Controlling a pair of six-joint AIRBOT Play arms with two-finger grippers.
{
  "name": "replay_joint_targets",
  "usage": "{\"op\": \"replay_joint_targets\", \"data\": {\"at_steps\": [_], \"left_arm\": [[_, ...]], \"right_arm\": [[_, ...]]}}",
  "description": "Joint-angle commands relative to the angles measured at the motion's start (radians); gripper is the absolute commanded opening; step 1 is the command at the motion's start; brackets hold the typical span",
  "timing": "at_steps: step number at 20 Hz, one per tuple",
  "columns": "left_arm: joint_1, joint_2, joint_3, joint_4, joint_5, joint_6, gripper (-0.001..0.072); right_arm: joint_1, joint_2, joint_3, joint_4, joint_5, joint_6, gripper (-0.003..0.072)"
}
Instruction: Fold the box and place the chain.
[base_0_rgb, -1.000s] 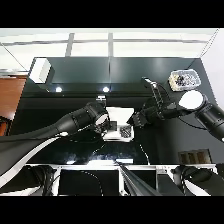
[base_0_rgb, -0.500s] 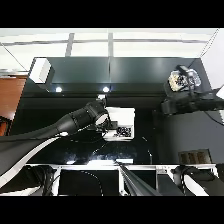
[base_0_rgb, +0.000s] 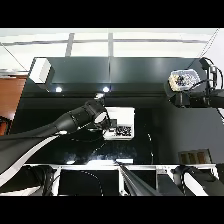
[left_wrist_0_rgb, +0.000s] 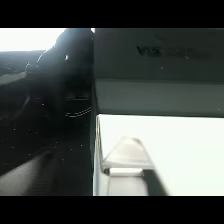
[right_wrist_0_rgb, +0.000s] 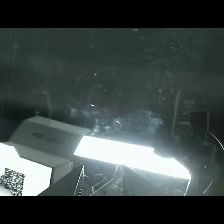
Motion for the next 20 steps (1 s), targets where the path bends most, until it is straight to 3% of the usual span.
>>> {"op": "replay_joint_targets", "data": {"at_steps": [1, 3, 6, 9, 11, 13, 14, 16, 18, 19, 20], "left_arm": [[0.011, 0.006, 0.027, 0.005, -0.043, 0.04, 0.0638], [0.011, 0.053, 0.06, 0.009, -0.045, 0.191, 0.0636], [0.027, 0.213, 0.058, 0.056, -0.053, 0.444, 0.0636], [0.171, 0.402, -0.05, 0.094, -0.062, 0.589, 0.0636], [0.34, 0.554, -0.233, -0.093, 0.097, 0.737, 0.0637], [0.533, 0.689, -0.459, -0.5, 0.298, 1.08, 0.0637], [0.608, 0.735, -0.546, -0.69, 0.349, 1.235, 0.0636], [0.724, 0.769, -0.652, -0.959, 0.32, 1.524, 0.0637], [0.747, 0.747, -0.669, -0.975, 0.237, 1.763, 0.0646], [0.733, 0.727, -0.669, -0.965, 0.231, 1.897, 0.0705], [0.717, 0.706, -0.669, -0.966, 0.24, 2.018, 0.0705]], "right_arm": [[-0.006, 0.002, 0.0, 0.006, 0.002, 0.0, 0.0295], [-0.006, 0.002, 0.0, 0.006, 0.003, 0.0, 0.0295], [-0.006, 0.002, 0.0, 0.006, 0.008, 0.0, 0.0295], [-0.006, 0.002, 0.0, 0.003, 0.02, 0.001, 0.0295], [-0.006, 0.002, 0.0, 0.003, 0.021, 0.001, 0.0295], [-0.006, 0.002, 0.0, 0.003, 0.02, 0.0, 0.0295], [-0.006, 0.002, 0.0, 0.003, 0.021, 0.0, 0.0295], [-0.006, 0.002, 0.0, 0.003, 0.02, 0.0, 0.0295], [-0.006, 0.002, 0.0, 0.002, 0.018, 0.0, 0.0295], [-0.006, 0.002, 0.0, 0.002, 0.018, 0.001, 0.0294], [-0.006, 0.002, 0.0, 0.003, 0.018, 0.001, 0.0295]]}}
